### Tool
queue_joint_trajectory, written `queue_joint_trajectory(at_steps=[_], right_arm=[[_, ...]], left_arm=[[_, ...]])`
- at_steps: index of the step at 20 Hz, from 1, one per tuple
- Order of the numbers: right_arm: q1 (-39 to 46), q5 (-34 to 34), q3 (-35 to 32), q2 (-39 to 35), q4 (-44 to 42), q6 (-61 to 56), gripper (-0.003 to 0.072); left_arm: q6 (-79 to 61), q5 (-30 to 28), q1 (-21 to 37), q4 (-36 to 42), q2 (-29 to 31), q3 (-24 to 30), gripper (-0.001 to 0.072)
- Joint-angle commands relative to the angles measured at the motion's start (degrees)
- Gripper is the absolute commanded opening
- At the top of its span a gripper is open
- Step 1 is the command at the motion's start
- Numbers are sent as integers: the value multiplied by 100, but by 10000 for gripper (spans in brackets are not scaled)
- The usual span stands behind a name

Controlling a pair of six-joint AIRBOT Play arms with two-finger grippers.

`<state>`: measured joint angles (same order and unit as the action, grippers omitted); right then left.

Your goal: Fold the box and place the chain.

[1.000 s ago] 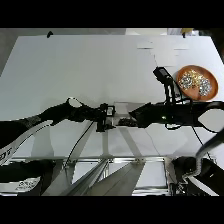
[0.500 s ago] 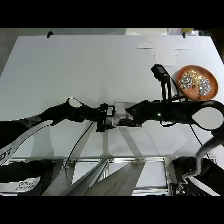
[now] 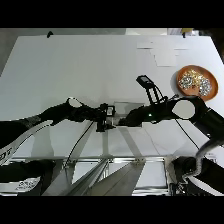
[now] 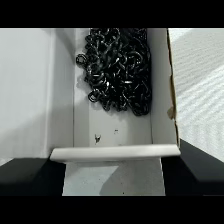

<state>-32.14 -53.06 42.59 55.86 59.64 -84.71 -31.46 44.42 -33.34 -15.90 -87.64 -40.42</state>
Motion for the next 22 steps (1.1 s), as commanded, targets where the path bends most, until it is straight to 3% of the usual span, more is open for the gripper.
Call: queue_joint_trajectory(at_steps=[1, 5, 7, 13, 17, 18, 19, 20, 22], right_arm=[[17, -11, 66, 74, 55, 334, 279], [651, -634, 680, 42, 361, 726, 266], [1099, -907, 1027, 42, 916, 719, 216], [2199, -820, 1078, 295, 2490, 348, 175], [2599, -758, 1047, 887, 2817, -63, 170], [2608, -758, 1047, 1082, 2924, -295, 191], [2608, -758, 1047, 1263, 3001, -485, 270], [2608, -761, 1047, 1451, 3016, -667, 397], [2608, -761, 1047, 1762, 3016, -837, 418]], left_arm=[[-2, 0, 4, 0, 4, 2, 10], [-2, 0, 4, 0, 4, 2, 10], [-2, 0, 4, 0, 4, 2, 10], [-2, -2, 4, 0, 4, 2, 10], [-2, 0, 4, 0, 4, 2, 10], [-2, 0, 4, 0, 4, 2, 10], [-2, 0, 4, 0, 4, 2, 10], [-2, 0, 4, 0, 4, 2, 10], [-2, 0, 4, 0, 4, 2, 10]])
